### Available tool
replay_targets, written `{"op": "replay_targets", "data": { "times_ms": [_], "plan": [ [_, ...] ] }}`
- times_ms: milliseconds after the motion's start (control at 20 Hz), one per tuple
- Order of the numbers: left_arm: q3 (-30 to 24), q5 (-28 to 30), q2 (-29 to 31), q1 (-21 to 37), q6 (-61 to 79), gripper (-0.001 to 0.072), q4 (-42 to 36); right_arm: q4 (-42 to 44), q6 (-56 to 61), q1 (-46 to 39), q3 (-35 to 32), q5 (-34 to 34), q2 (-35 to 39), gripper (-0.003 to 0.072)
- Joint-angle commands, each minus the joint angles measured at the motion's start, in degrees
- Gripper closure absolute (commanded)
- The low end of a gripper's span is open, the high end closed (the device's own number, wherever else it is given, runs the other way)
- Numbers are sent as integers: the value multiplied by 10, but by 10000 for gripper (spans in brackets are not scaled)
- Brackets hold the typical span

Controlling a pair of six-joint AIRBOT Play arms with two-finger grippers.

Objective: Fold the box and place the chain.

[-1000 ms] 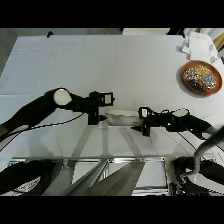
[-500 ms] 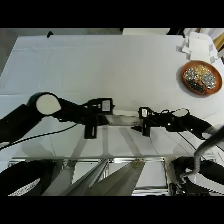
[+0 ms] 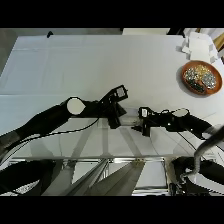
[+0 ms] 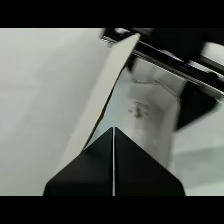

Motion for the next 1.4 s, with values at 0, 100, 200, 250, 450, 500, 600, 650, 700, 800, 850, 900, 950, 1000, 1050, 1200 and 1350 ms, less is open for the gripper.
{"op": "replay_targets", "data": {
  "times_ms": [0,100,200,250,450,500,600,650,700,800,850,900,950,1000,1050,1200,1350],
  "plan": [
    [0,97,-39,-2,0,705,-47,0,0,0,0,0,0,275],
    [0,103,-54,-2,0,705,-49,0,0,0,0,0,0,275],
    [0,94,-71,-2,0,705,-50,0,0,0,0,0,0,275],
    [0,90,-79,-2,0,705,-50,0,0,0,0,0,0,275],
    [0,85,-87,-2,0,705,-49,0,0,0,0,0,0,275],
    [0,80,-88,-2,0,705,-48,0,0,0,0,0,0,275],
    [0,67,-88,-2,0,705,-48,0,0,0,0,0,0,275],
    [0,61,-88,-2,0,705,-48,0,0,0,0,0,0,275],
    [0,54,-88,-2,0,705,-48,0,0,0,0,0,0,275],
    [0,49,-88,-2,0,705,-46,0,0,0,0,0,0,275],
    [0,47,-88,0,0,705,-39,0,0,0,0,0,0,275],
    [0,43,-88,3,0,705,-33,0,0,0,0,0,0,275],
    [0,37,-87,8,0,705,-27,0,0,0,0,0,0,275],
    [0,28,-82,14,0,705,-16,0,0,0,0,0,0,275],
    [0,19,-74,21,0,705,-3,0,0,0,0,0,0,275],
    [0,-15,-22,55,0,704,63,0,0,0,0,0,0,275],
    [0,-93,41,94,0,703,149,0,0,0,0,0,0,275]
  ]
}}
